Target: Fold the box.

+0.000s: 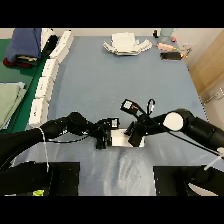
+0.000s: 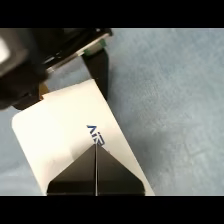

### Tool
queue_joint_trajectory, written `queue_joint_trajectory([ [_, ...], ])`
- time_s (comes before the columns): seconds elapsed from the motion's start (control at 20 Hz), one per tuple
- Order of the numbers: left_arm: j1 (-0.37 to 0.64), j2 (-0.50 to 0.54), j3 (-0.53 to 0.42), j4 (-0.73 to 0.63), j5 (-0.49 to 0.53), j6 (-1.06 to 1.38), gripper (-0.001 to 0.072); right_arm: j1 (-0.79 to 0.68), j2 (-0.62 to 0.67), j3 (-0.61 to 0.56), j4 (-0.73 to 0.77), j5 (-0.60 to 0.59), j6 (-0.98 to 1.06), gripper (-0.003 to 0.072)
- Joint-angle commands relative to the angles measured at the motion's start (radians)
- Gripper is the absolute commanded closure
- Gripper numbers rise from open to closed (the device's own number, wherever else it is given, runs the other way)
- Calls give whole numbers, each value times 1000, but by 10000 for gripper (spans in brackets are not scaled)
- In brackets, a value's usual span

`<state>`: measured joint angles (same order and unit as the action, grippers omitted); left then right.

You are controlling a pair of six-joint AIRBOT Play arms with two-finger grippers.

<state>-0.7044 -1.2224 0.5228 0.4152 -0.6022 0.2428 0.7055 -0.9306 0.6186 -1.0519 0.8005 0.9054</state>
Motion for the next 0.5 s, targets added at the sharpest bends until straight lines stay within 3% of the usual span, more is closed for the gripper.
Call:
queue_joint_trajectory([
  [0.0, 0, 0, 0, 0, 0, 0, 232, 103, 58, -92, -73, -171, 0, 683],
  [0.2, 0, 0, 0, 0, 0, 0, 232, 145, 66, -100, -117, -185, 0, 682],
  [0.35, 0, 0, 0, 0, 0, 0, 232, 144, 111, -100, -133, -185, 0, 641],
  [0.45, 0, 0, 0, 0, 0, 0, 232, 144, 153, -99, -140, -181, -7, 457],
])
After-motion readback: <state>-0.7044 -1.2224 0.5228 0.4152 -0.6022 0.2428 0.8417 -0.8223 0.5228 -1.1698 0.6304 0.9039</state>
